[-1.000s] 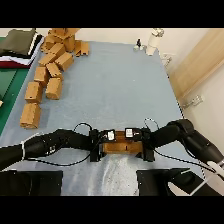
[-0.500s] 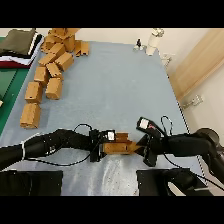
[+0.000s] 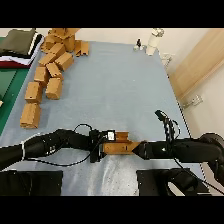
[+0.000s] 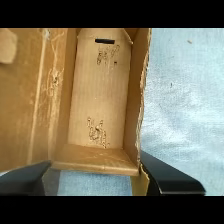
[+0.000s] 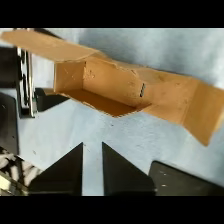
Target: Fold the box.
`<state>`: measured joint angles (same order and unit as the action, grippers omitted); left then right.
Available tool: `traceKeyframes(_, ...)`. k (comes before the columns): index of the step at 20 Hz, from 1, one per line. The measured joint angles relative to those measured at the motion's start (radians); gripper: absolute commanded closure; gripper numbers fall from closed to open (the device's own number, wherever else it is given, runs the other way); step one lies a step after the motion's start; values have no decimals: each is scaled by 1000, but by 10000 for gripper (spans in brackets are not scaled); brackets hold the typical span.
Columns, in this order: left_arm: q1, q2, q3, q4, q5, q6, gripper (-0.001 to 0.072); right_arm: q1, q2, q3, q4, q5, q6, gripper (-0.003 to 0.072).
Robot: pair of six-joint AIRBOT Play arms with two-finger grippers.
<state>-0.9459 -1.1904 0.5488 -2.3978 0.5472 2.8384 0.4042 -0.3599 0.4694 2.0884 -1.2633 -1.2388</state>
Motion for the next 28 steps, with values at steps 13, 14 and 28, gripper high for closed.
traceKeyframes(13,0,0,0,0,0,0,242,0,-160,3,74,120,116,682)
traceKeyframes(14,0,0,0,0,0,0,242,0,-166,5,78,128,116,682)
traceKeyframes(28,0,66,0,198,112,-212,241,0,-183,15,91,155,89,683)
